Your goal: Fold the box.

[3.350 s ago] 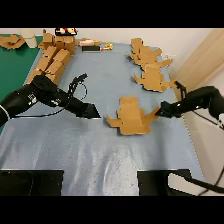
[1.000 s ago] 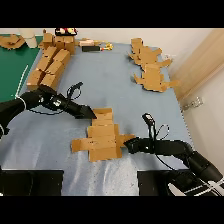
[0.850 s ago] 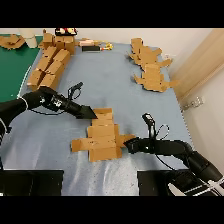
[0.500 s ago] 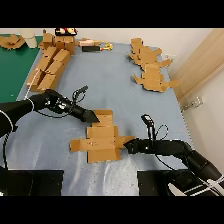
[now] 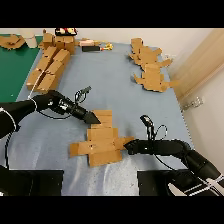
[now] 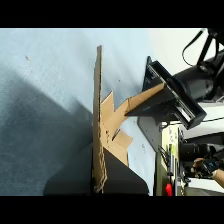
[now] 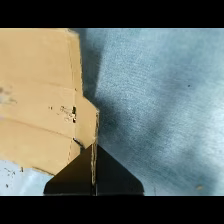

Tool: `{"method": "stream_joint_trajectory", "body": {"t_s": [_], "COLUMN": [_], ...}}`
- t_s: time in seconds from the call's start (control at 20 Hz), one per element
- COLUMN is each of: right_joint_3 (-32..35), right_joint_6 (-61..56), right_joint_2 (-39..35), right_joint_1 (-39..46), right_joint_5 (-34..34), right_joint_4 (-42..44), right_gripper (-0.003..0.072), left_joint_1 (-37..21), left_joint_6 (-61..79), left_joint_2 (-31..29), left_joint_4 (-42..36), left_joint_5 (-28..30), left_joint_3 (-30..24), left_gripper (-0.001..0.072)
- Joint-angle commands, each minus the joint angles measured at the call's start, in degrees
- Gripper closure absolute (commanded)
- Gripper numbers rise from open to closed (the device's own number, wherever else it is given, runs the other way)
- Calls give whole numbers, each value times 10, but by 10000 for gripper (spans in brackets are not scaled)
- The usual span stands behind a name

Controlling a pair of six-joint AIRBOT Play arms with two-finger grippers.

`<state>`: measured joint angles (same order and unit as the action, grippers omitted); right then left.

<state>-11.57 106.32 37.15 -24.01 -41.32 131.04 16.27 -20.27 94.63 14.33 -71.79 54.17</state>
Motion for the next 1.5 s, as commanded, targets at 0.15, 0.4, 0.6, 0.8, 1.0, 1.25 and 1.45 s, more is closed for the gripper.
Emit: {"method": "stream_joint_trajectory", "body": {"t_s": [0.15,0.4,0.6,0.8,1.0,1.25,1.45], "right_joint_3": [0,0,0,0,0,0,0], "right_joint_6": [0,0,0,0,-12,-15,-15], "right_joint_2": [0,0,0,0,0,0,0], "right_joint_1": [0,0,0,0,0,0,0], "right_joint_5": [8,9,9,9,9,9,9], "right_joint_4": [-3,-3,-3,-4,-16,-22,-23], "right_gripper": [686,686,686,686,686,686,686], "left_joint_1": [1,0,1,0,1,1,1], "left_joint_6": [16,10,21,-3,-7,-20,-16], "left_joint_2": [1,1,1,1,0,0,0], "left_joint_4": [16,16,20,68,73,74,75], "left_joint_5": [-24,-35,-34,-44,-52,-53,-50], "left_joint_3": [1,1,1,2,5,15,15], "left_gripper": [697,421,598,597,443,369,376]}}
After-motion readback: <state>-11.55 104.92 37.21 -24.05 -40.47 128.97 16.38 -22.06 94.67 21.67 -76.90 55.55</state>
